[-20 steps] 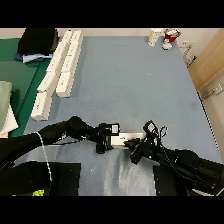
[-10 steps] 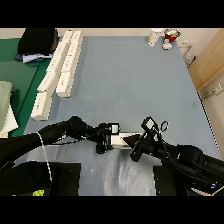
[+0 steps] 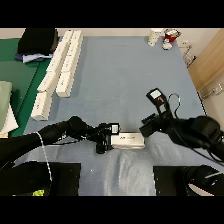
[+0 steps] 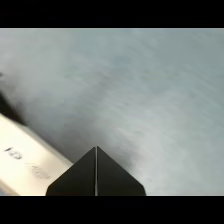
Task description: Fold the box.
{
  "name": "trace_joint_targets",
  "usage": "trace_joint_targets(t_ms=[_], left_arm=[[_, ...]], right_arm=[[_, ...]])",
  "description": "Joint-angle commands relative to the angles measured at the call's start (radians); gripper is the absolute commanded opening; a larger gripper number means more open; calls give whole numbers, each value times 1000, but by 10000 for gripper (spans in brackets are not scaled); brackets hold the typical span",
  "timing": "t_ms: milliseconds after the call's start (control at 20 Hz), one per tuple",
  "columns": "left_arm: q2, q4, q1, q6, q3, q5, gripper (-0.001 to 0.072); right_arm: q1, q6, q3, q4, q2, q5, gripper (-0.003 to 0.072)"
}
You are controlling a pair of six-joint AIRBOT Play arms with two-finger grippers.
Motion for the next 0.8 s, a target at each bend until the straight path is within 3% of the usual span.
trace_joint_targets(t_ms=[0, 250, 350, 750], left_arm=[[0, 0, 1, 0, 0, 0, 465], [0, 0, 1, 0, 0, 0, 465], [0, 0, 1, 0, 0, 0, 465], [0, 0, 1, 0, 0, 0, 465]], right_arm=[[-162, 60, 134, -16, -126, -227, 15], [-304, 69, 277, 37, -375, -372, 15], [-313, 69, 315, 59, -445, -377, 15], [-313, 69, 328, 70, -482, -378, 15]])
